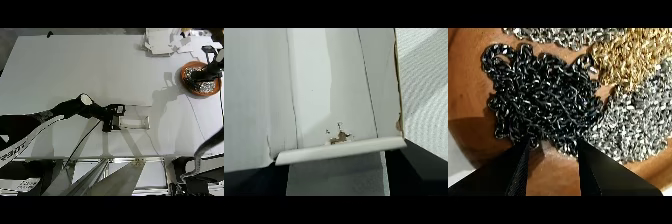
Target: Fold the box and place the chain.
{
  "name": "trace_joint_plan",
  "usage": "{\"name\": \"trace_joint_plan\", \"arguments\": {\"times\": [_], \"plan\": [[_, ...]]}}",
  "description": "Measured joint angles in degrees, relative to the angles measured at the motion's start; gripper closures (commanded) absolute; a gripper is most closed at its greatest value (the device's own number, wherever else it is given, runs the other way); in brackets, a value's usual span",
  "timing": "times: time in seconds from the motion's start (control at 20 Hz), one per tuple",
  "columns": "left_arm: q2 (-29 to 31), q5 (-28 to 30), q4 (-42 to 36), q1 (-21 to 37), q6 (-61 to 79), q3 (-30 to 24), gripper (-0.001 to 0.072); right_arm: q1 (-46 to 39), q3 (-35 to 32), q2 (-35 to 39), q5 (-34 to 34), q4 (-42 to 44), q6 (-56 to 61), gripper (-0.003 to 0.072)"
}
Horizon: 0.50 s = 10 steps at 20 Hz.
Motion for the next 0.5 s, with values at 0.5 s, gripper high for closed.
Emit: {"name": "trace_joint_plan", "arguments": {"times": [0.5], "plan": [[0.0, 0.0, 0.0, 0.0, 0.0, 0.0, 0.0622, -0.2, 0.2, -3.4, -1.7, 1.3, -4.3, 0.0398]]}}
